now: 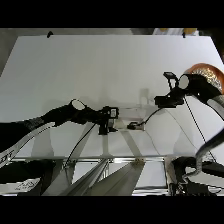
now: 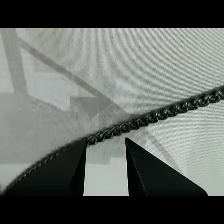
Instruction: Fold the box and place the chain.
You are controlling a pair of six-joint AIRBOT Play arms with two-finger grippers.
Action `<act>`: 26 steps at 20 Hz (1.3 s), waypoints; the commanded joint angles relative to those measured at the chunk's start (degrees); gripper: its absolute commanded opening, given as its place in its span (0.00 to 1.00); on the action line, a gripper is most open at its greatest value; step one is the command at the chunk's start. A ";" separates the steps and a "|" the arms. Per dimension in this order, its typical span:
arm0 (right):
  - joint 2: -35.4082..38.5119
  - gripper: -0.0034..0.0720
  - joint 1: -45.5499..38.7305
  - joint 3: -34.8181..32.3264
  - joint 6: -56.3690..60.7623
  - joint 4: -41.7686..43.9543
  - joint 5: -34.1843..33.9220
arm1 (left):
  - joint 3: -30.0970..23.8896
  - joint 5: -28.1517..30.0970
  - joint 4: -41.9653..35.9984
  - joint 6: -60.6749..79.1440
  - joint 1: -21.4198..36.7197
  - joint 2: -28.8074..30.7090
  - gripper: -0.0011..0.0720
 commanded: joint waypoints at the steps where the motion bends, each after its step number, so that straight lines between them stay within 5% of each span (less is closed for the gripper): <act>1: -0.50 0.38 -0.04 -0.02 2.16 -1.25 -1.66 | 0.02 0.02 0.02 0.02 0.00 0.00 0.30; 12: -2.67 0.33 -0.04 -0.02 3.13 -2.95 -0.33 | 0.02 0.02 0.02 0.02 0.00 0.00 0.30; 16: -2.73 0.07 -0.04 0.00 0.87 -2.93 -0.24 | 0.02 0.02 0.02 0.02 0.00 0.00 0.30; 18: -1.57 0.07 -0.04 0.00 -1.38 -3.04 1.07 | 0.02 0.02 0.02 0.02 0.00 0.00 0.30; 26: 19.74 0.07 1.25 0.00 -6.14 -0.83 9.90 | 0.02 0.02 0.02 0.02 0.00 0.00 0.30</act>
